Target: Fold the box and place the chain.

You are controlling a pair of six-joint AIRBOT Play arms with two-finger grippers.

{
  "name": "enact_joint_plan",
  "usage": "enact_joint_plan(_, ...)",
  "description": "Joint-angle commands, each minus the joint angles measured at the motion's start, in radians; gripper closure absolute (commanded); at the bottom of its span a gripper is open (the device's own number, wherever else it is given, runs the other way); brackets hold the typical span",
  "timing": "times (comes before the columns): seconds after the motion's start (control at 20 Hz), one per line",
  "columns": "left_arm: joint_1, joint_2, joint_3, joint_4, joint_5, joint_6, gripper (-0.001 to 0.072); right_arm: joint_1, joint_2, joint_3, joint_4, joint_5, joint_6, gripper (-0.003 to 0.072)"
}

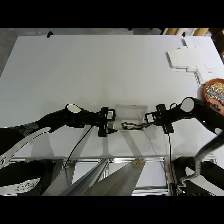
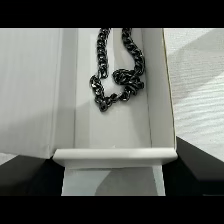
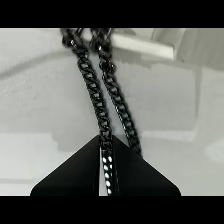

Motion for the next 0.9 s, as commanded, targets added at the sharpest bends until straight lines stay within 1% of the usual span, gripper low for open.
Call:
enact_joint_plan(0.0,0.0,0.0,0.001,0.0,0.0,0.0,0.0681,0.0,0.091,0.001,-0.003,0.077,0.055,0.0671)
enact_joint_plan(0.1,0.0,0.0,0.001,0.0,0.0,0.0,0.0681,0.0,0.166,0.001,0.029,0.117,0.056,0.0671)
enact_joint_plan(0.2,0.0,0.0,0.001,0.0,0.0,0.0,0.0681,0.0,0.246,0.001,0.113,0.155,0.056,0.0671)
enact_joint_plan(0.35,0.0,0.0,0.001,0.0,0.0,0.0,0.0681,0.005,0.337,0.001,0.351,0.165,0.055,0.067)
enact_joint_plan(0.45,0.0,0.0,0.001,0.0,0.0,0.0,0.0681,0.049,0.349,0.001,0.475,0.165,0.056,0.067)
enact_joint_plan(0.5,0.0,0.0,0.001,0.0,0.0,0.0,0.0681,0.084,0.347,0.001,0.51,0.16,0.055,0.067)
enact_joint_plan(0.6,0.0,0.0,0.001,0.0,0.0,0.0,0.0681,0.168,0.338,0.001,0.554,0.105,0.058,0.067)
enact_joint_plan(0.7,0.0,0.0,0.001,0.0,0.0,0.0,0.0681,0.26,0.316,0.001,0.6,-0.031,0.107,0.067)
enact_joint_plan(0.85,0.0,0.0,0.001,0.0,0.0,0.0,0.0681,0.363,0.241,0.001,0.611,-0.216,0.162,0.0669)
